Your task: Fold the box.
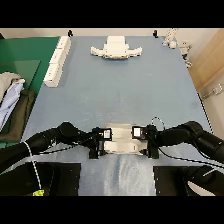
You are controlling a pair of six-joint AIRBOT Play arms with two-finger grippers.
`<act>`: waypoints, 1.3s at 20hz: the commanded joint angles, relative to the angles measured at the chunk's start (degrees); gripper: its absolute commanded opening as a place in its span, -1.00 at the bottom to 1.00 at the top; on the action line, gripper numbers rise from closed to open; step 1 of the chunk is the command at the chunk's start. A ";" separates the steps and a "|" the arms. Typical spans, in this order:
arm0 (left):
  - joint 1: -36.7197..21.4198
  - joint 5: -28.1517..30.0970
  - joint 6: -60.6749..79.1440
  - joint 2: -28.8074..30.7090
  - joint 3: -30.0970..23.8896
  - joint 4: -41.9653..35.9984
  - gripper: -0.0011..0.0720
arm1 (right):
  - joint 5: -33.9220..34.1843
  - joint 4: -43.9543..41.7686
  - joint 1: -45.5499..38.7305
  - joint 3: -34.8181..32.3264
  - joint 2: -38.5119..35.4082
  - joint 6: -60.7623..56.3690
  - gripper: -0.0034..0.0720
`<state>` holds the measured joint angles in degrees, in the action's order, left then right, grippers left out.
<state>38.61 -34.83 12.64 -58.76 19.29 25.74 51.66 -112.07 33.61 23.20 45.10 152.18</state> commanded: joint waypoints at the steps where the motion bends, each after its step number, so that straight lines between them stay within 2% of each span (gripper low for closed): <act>1: 0.00 0.22 -0.07 0.02 0.00 -0.04 0.13 | 12.22 9.03 0.07 2.95 -4.76 -12.50 1.00; 4: 0.00 0.22 -0.07 0.02 0.00 -0.04 0.13 | 21.11 6.45 0.07 5.20 -8.28 -29.44 1.00; 6: 0.00 0.20 -0.07 0.02 0.00 -0.04 0.13 | 22.21 -3.78 0.09 5.88 -9.46 -47.30 1.00; 7: 0.00 0.22 -0.07 0.02 0.00 -0.04 0.13 | 20.00 -12.35 0.11 5.77 -9.29 -53.59 0.86; 8: 0.00 0.20 -0.07 0.02 0.00 -0.04 0.13 | 14.97 -18.91 0.63 5.64 -8.83 -57.70 0.56; 9: 0.00 0.20 -0.07 0.02 0.00 -0.04 0.13 | 8.66 -22.45 1.77 5.64 -8.17 -59.47 0.45; 11: 0.00 0.22 -0.07 0.02 0.00 -0.04 0.13 | -5.66 -23.78 5.22 5.64 -5.97 -61.40 0.41; 13: 0.00 0.22 -0.07 0.02 0.00 -0.04 0.13 | -16.85 -23.76 6.47 5.77 -2.10 -64.04 -0.13; 15: 0.00 0.22 -0.07 0.02 0.00 -0.04 0.13 | -21.42 -23.34 5.79 6.49 2.40 -64.22 -0.14; 22: 0.00 0.22 -0.07 0.02 0.00 -0.04 0.13 | -21.27 -21.66 4.85 7.69 15.47 -64.08 -0.14; 26: 0.00 0.22 -0.07 0.02 0.00 -0.04 0.13 | -21.24 -21.68 4.87 7.69 19.54 -63.65 -0.14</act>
<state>38.61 -34.63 12.49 -58.76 19.29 25.67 30.85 -133.88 38.48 30.83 61.52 88.40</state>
